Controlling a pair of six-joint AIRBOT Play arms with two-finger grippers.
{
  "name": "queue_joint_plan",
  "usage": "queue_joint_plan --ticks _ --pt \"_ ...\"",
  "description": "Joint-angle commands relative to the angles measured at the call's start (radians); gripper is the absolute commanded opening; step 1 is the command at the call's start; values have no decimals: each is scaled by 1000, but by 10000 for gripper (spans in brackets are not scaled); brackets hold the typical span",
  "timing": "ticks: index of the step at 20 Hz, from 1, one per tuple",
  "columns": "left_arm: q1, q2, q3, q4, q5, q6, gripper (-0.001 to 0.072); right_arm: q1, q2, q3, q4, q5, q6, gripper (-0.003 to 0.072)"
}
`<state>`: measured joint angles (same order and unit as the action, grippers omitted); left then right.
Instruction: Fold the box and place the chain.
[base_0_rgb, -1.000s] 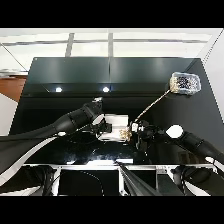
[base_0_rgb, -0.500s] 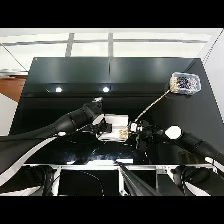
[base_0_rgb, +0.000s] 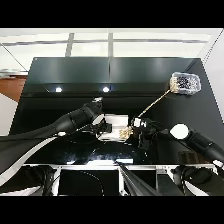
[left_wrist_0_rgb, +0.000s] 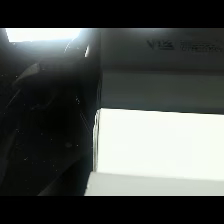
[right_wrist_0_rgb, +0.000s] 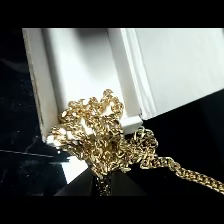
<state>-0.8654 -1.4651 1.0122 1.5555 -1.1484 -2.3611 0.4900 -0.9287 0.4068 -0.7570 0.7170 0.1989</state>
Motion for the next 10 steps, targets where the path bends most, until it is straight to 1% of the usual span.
queue_joint_plan --ticks 1,3,6,8,10 --pt "0 -1 0 0 14 0 33 -27 84 97 -187 187 260 40" --pt "0 -1 0 0 14 -4 33 -35 115 182 -201 273 354 41" --pt "0 -1 0 0 14 -4 33 -35 119 313 -171 357 435 40" --pt "0 -1 0 0 14 -3 33 -35 119 371 -126 367 450 40" --pt "0 -1 0 0 14 -3 33 -31 113 376 -38 337 453 41"
